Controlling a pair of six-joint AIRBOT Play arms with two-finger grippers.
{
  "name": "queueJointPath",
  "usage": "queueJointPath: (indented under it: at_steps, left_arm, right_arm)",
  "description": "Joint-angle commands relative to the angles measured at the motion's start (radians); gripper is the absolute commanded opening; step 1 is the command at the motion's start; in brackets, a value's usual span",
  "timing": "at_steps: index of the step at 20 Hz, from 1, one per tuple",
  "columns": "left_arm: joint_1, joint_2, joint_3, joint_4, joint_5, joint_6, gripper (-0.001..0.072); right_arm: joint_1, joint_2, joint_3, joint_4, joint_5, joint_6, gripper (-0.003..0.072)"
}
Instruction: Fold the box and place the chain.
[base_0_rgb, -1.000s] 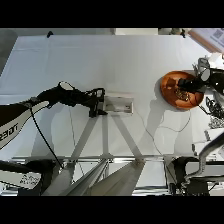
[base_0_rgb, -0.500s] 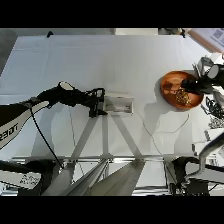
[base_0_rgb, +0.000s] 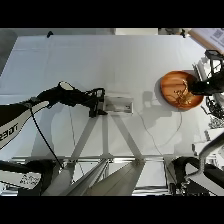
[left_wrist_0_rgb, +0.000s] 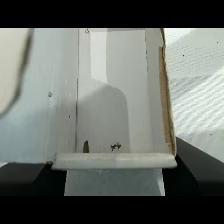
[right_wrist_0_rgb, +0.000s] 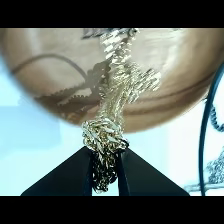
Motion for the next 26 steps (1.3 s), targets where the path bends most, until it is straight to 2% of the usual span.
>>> queueJointPath:
  at_steps: [1,5,13,20,26]
  left_arm:
    - [0.0,0.001,0.0,0.0,0.0,0.0,0.0387]
    - [0.0,0.001,0.0,0.0,0.0,0.0,0.0387]
    - [0.0,0.001,0.0,0.0,0.0,0.0,0.0387]
    - [0.0,0.001,0.0,0.0,0.0,0.0,0.0387]
    - [0.0,0.001,0.0,0.0,0.0,0.0,0.0387]
  right_arm:
    - [0.113,0.088,-0.018,0.005,0.068,-0.013,0.0009]
    - [0.296,0.126,-0.03,0.02,0.063,0.037,0.0009]
    - [0.572,0.125,-0.03,0.025,-0.043,0.122,0.0009]
    - [0.705,0.101,-0.03,0.077,-0.17,0.124,0.001]
    - [0.73,0.064,-0.03,0.186,-0.404,0.121,0.001]
